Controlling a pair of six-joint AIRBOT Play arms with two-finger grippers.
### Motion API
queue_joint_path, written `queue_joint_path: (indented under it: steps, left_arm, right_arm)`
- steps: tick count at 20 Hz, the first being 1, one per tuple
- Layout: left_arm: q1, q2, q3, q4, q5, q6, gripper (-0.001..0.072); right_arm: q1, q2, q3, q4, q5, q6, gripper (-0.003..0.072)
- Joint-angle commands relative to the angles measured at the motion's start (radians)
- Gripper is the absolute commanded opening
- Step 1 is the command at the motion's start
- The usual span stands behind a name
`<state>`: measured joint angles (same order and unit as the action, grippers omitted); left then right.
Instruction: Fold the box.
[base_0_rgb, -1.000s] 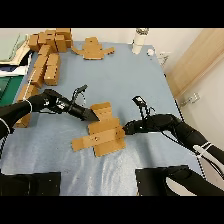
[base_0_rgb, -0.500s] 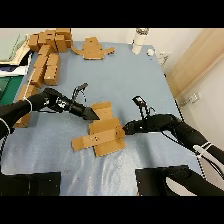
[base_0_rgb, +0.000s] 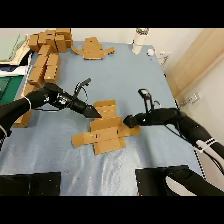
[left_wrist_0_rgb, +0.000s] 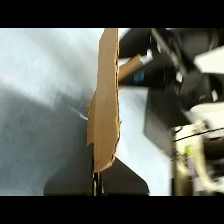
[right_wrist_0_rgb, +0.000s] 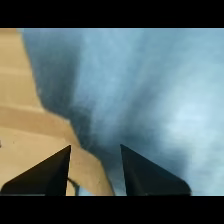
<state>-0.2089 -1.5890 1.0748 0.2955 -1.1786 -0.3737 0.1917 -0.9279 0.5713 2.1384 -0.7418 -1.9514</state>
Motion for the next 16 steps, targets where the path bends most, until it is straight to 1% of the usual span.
queue_joint_path:
  steps: [1, 3, 4, 5, 6, 8, 13, 16]
  left_arm:
    - [-0.038, 0.053, -0.021, 0.014, 0.103, 0.152, 0.0006]
    - [-0.07, 0.068, -0.055, -0.018, 0.171, 0.253, 0.0006]
    - [-0.085, 0.071, -0.076, -0.052, 0.2, 0.309, 0.0006]
    - [-0.099, 0.072, -0.098, -0.082, 0.23, 0.365, 0.0005]
    - [-0.109, 0.076, -0.117, -0.102, 0.256, 0.409, 0.0005]
    - [-0.124, 0.101, -0.154, -0.143, 0.27, 0.496, 0.0004]
    - [-0.175, 0.187, -0.238, -0.144, 0.379, 0.624, 0.0005]
    - [-0.202, 0.185, -0.266, -0.141, 0.391, 0.661, 0.0007]
  right_arm:
    - [-0.069, 0.001, 0.122, -0.154, -0.051, 0.122, 0.048]
    - [-0.105, 0.0, 0.197, -0.175, -0.088, 0.168, 0.0469]
    - [-0.11, 0.001, 0.224, -0.174, -0.109, 0.182, 0.0415]
    - [-0.11, 0.0, 0.246, -0.17, -0.137, 0.182, 0.02]
    - [-0.108, 0.0, 0.254, -0.166, -0.16, 0.182, 0.0003]
    - [-0.108, -0.002, 0.25, -0.153, -0.182, 0.182, 0.0004]
    - [-0.108, -0.002, 0.247, -0.137, -0.183, 0.183, 0.0003]
    - [-0.108, -0.002, 0.236, -0.136, -0.174, 0.183, 0.0004]
